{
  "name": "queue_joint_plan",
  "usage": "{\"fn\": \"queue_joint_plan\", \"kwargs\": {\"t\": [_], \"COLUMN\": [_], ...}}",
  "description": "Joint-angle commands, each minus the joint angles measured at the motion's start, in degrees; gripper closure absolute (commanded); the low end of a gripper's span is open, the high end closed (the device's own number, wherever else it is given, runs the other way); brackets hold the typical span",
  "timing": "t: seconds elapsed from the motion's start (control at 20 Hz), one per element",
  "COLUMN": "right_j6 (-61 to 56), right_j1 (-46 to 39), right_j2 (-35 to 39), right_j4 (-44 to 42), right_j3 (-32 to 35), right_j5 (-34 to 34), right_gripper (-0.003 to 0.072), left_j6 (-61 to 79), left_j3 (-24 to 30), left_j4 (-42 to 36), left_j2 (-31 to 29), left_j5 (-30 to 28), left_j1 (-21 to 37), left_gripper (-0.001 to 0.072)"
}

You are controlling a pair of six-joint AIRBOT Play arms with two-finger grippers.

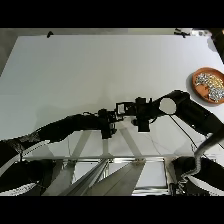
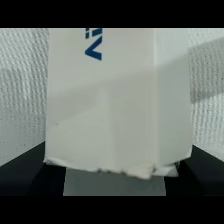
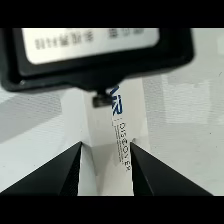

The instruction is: Fold the box and place the chain.

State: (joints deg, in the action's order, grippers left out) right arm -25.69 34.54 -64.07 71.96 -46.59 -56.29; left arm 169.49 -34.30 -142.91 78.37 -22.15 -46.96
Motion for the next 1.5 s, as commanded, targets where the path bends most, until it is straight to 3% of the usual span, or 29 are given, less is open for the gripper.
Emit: {"fn": "queue_joint_plan", "kwargs": {"t": [0.0, 0.3, 0.7, 1.45], "right_j6": [0.0, -0.1, -1.5, -1.5], "right_j1": [0.0, 0.0, 0.0, 0.0], "right_j2": [0.1, 1.2, -1.3, -1.8], "right_j4": [-0.5, -0.9, -1.8, -3.7], "right_j3": [-0.6, -0.9, -0.7, 2.4], "right_j5": [-0.4, -0.4, 4.5, -0.7], "right_gripper": [0.0398, 0.0400, 0.0401, 0.0419], "left_j6": [0.0, 0.0, 0.0, 0.0], "left_j3": [0.0, 0.0, 0.0, 0.0], "left_j4": [0.0, 0.0, 0.0, 0.0], "left_j2": [0.0, 0.0, 0.0, 0.0], "left_j5": [-0.1, -0.1, -0.1, -0.1], "left_j1": [0.0, 0.0, 0.0, 0.0], "left_gripper": [0.0452, 0.0452, 0.0452, 0.0452]}}
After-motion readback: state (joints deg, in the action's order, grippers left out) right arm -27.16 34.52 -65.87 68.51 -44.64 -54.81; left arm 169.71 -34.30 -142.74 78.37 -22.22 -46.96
